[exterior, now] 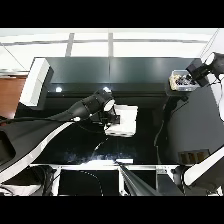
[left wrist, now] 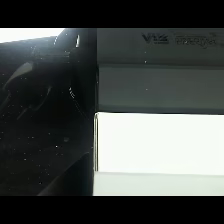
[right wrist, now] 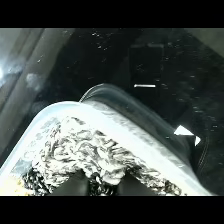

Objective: Fold the box and place the chain.

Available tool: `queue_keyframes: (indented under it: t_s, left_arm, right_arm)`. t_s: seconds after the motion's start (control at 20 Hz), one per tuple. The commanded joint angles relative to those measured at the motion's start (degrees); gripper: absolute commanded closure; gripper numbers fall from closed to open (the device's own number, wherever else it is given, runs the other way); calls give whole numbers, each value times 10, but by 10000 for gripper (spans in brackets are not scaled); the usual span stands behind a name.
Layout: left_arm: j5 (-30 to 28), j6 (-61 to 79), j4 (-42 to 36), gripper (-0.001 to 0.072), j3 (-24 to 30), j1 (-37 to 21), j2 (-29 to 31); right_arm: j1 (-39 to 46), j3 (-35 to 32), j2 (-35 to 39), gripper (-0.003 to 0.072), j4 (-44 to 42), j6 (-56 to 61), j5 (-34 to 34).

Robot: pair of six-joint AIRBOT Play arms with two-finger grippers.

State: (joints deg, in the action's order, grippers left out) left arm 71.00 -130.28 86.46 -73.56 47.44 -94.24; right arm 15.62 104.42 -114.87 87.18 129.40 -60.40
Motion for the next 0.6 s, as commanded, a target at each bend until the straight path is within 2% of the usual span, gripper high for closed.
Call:
queue_keyframes:
  t_s: [0.0, 0.1, 0.3, 0.55]
  left_arm:
    - [-3, 0, 0, 681, 0, 0, 0]
    - [-3, 0, -1, 681, 0, 0, 0]
    - [-3, 0, -1, 681, 0, 0, 0]
    - [-3, 0, -1, 680, 0, 0, 0]
  right_arm:
    - [0, 30, 0, 675, -9, -50, -36]
    - [0, 54, 12, 675, 3, -73, -61]
    - [0, 84, 66, 675, 11, -148, -67]
    - [0, 88, 164, 676, 9, -259, -75]
